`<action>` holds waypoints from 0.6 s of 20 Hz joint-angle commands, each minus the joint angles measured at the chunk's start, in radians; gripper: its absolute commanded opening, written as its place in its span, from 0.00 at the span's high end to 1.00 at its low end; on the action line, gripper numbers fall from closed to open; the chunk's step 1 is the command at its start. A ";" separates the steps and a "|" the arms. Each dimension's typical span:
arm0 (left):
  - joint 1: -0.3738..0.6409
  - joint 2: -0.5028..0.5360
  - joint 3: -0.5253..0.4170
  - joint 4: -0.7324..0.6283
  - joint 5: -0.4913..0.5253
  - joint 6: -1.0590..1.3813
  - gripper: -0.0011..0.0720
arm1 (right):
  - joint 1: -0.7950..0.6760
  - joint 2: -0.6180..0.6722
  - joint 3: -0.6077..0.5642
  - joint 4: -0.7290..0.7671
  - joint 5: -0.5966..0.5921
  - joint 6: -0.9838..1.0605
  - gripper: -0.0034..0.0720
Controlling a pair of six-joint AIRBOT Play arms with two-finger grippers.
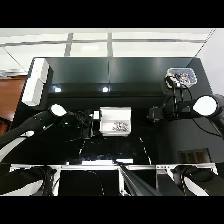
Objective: Fold the box and place the chain.
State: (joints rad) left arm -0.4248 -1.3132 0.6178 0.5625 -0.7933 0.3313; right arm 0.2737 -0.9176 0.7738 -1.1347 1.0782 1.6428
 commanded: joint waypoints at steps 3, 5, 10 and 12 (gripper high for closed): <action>-0.014 -0.006 0.005 -0.006 0.005 0.006 0.01 | 0.003 0.000 0.000 0.000 -0.013 0.000 0.47; -0.033 -0.006 0.005 -0.007 0.007 0.006 0.02 | 0.003 0.000 0.000 0.000 -0.023 0.000 0.47; -0.056 -0.006 0.005 -0.006 0.043 -0.010 0.41 | 0.003 -0.001 -0.003 0.000 -0.099 0.000 0.39; -0.056 -0.006 0.005 -0.007 0.044 -0.010 0.41 | 0.002 -0.014 -0.003 0.056 -0.197 -0.002 0.01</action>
